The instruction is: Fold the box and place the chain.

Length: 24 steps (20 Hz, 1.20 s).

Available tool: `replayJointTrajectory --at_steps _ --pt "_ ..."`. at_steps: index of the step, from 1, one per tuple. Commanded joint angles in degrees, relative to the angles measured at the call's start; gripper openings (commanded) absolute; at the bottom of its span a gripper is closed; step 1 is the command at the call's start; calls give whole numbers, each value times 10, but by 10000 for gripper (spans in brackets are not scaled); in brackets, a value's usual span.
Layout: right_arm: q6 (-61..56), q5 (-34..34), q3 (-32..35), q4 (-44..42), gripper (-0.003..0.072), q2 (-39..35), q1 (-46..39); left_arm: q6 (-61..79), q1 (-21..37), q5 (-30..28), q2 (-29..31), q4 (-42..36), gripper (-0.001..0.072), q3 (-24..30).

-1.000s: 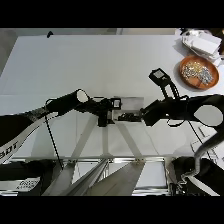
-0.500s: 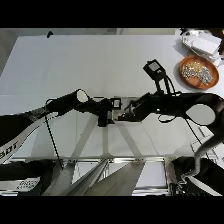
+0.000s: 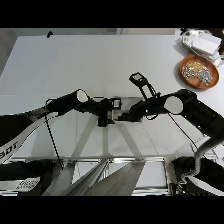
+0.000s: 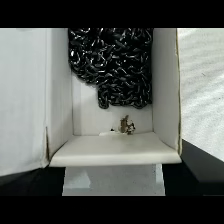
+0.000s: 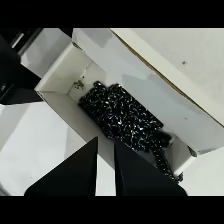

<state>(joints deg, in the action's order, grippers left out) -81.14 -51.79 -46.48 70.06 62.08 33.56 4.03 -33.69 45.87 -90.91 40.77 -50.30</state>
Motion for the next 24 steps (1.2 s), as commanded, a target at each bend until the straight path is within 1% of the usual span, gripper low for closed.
replayJointTrajectory --at_steps 1,3,6,8,9,10,12,13,15,16,19,21,24 --pt "2 -18 0 9 280 6 0 0 0 0 0 0 133 0" --pt "-1 -40 0 39 286 -19 -2 0 0 0 0 0 133 0" --pt "12 -89 0 77 279 -69 -43 0 0 0 0 0 133 0" --pt "65 -141 0 89 251 -79 -79 0 0 0 0 0 133 0" --pt "102 -170 1 91 220 -76 -97 0 0 0 0 0 133 0" --pt "150 -185 4 90 219 -73 -111 0 0 0 0 0 133 0" --pt "323 -172 31 81 219 -72 -133 0 0 0 0 0 133 0" --pt "389 -162 47 67 219 -70 -144 0 0 0 0 0 133 0" --pt "487 -143 81 35 219 -63 -163 0 0 0 0 0 133 0" --pt "529 -122 96 27 221 -57 -166 0 0 0 0 0 133 0" --pt "662 -68 111 -6 228 -22 -166 0 0 0 0 0 133 0" --pt "711 -33 113 -19 228 12 -166 0 0 0 0 0 133 0" --pt "732 0 114 -25 228 51 -166 0 0 0 0 0 133 0"
